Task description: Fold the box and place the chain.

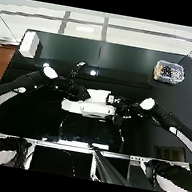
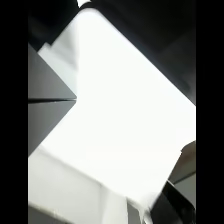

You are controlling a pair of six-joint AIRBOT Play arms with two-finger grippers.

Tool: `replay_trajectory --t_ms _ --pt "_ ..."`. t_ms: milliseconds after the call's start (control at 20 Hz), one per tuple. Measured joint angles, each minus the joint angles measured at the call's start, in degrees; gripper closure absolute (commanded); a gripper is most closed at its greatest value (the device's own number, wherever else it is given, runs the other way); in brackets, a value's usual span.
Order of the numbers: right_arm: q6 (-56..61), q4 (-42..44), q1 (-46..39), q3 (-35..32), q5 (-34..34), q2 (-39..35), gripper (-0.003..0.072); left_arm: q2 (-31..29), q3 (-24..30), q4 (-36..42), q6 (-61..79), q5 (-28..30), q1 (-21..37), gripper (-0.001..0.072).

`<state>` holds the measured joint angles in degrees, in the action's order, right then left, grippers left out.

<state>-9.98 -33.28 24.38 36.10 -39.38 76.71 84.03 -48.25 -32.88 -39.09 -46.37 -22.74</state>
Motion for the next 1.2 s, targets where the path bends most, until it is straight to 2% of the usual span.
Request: replay_trajectory --t_ms 200,350,500,550,600,650,800,1050,1150,1200 --pt "0.0 0.0 0.0 0.0 0.0 0.0 0.059 -2.1 -2.6 -3.9 -0.9 -1.2 1.8 0.0686" --pt "0.0 0.0 0.0 0.0 0.0 0.0 0.059 -8.1 -3.7 -7.8 -1.2 -4.7 4.2 0.0685" --pt "0.0 0.0 0.0 0.0 0.0 0.0 0.059 -14.7 -1.1 -11.8 0.7 -9.6 5.7 0.0679" --pt "0.0 0.0 0.0 0.0 0.0 0.0 0.059 -16.2 0.5 -12.6 3.5 -11.1 5.8 0.0574" --pt "0.0 0.0 0.0 0.0 0.0 0.0 0.059 -17.4 2.3 -13.4 7.6 -12.5 5.9 0.0231" --pt "0.0 0.0 0.0 0.0 0.0 0.0 0.059 -18.2 4.1 -13.8 11.9 -13.6 5.9 -0.0004" --pt "0.0 0.0 0.0 0.0 0.0 0.0 0.059 -19.2 8.7 -15.1 25.0 -12.5 5.2 -0.0006" --pt "0.0 0.0 0.0 0.0 0.0 0.0 0.059 -17.1 11.2 -16.2 39.4 -4.5 2.2 -0.0001" --pt "0.0 0.0 0.0 0.0 0.0 0.0 0.059 -15.8 11.5 -16.2 41.8 -1.9 0.7 0.0049" --pt "0.0 0.0 0.0 0.0 0.0 0.0 0.059 -15.2 11.6 -16.2 42.5 -1.0 0.0 0.0139"
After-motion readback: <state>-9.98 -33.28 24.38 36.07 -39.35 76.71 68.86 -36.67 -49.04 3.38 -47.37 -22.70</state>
